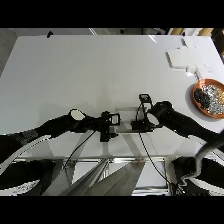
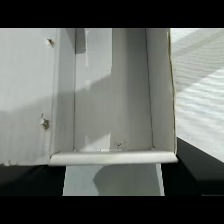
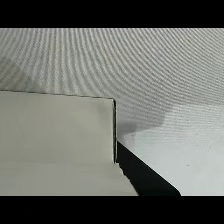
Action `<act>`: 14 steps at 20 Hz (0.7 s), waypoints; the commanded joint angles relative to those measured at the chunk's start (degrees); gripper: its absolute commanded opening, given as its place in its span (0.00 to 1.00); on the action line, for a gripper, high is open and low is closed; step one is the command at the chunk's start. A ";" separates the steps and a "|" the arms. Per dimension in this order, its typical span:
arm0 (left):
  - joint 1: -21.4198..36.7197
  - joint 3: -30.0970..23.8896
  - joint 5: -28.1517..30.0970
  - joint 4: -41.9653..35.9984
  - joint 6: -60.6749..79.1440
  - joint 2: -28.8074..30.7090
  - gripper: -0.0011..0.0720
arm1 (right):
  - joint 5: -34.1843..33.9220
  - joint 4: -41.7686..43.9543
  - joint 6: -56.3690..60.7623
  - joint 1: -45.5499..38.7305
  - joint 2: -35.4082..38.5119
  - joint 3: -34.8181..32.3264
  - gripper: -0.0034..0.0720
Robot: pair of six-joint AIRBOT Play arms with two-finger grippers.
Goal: Fold the box and place the chain.
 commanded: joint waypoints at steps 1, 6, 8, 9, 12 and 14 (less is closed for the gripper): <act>-0.02 0.07 0.04 0.11 0.20 -0.02 0.49 | 0.37 -0.83 -1.60 0.07 0.79 0.00 0.09; -0.02 0.07 0.04 0.11 0.20 -0.02 0.49 | 0.92 -5.60 -4.87 0.07 6.69 -0.02 0.51; -0.02 0.07 0.04 0.11 0.20 -0.02 0.49 | 3.93 -6.01 -10.82 0.04 10.62 0.00 0.60; -0.02 0.07 0.07 0.11 0.17 -0.02 0.49 | 5.27 -6.16 -13.35 0.00 12.87 0.15 0.60; -0.02 0.07 0.07 0.11 0.17 -0.02 0.49 | 10.10 -8.90 -18.80 -3.76 20.61 3.65 0.40; -0.02 0.07 0.04 0.11 0.17 -0.02 0.49 | 13.03 -15.47 -21.94 -9.20 25.11 8.24 0.40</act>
